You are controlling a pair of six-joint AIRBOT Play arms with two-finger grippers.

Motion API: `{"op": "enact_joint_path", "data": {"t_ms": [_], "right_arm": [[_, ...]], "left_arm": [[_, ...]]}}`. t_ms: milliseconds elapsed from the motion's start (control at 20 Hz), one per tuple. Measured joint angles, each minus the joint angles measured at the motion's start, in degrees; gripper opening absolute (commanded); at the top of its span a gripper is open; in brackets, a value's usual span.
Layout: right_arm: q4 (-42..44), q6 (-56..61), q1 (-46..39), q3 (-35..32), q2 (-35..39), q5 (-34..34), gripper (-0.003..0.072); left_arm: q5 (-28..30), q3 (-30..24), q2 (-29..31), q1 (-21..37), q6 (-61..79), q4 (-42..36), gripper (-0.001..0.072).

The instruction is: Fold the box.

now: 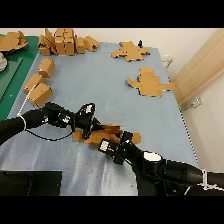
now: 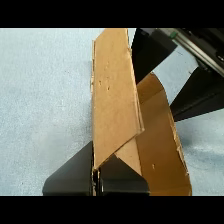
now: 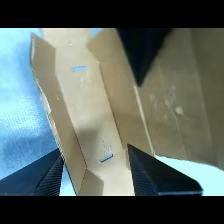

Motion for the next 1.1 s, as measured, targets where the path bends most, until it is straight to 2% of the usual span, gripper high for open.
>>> {"op": "enact_joint_path", "data": {"t_ms": [150, 450, 550, 750, 900, 1100], "right_arm": [[6.4, -8.0, -4.8, -1.7, 2.4, 5.0, 0.0601], [35.5, -41.5, -16.1, -2.6, 6.0, 8.6, 0.0602], [45.3, -52.6, -20.3, -2.7, 6.9, 8.9, 0.0717], [60.8, -71.0, -26.2, -2.7, 6.9, 8.5, 0.0717], [66.5, -78.1, -28.8, -2.7, 7.0, 7.8, 0.0717], [69.6, -82.0, -31.0, -2.7, 7.9, 5.5, 0.0717]], "left_arm": [[0.0, 0.0, 0.0, 0.0, 0.0, 0.0, 0.0014], [0.0, 0.0, 0.0, 0.0, 0.0, 0.0, 0.0014], [0.0, 0.0, 0.0, 0.0, 0.0, 0.0, 0.0014], [0.0, 0.0, 0.0, 0.0, 0.0, 0.0, 0.0013], [0.0, 0.0, 0.0, 0.0, 0.0, 0.0, 0.0013], [0.0, 0.0, 0.0, 0.0, 0.0, 0.0, 0.0014]]}}
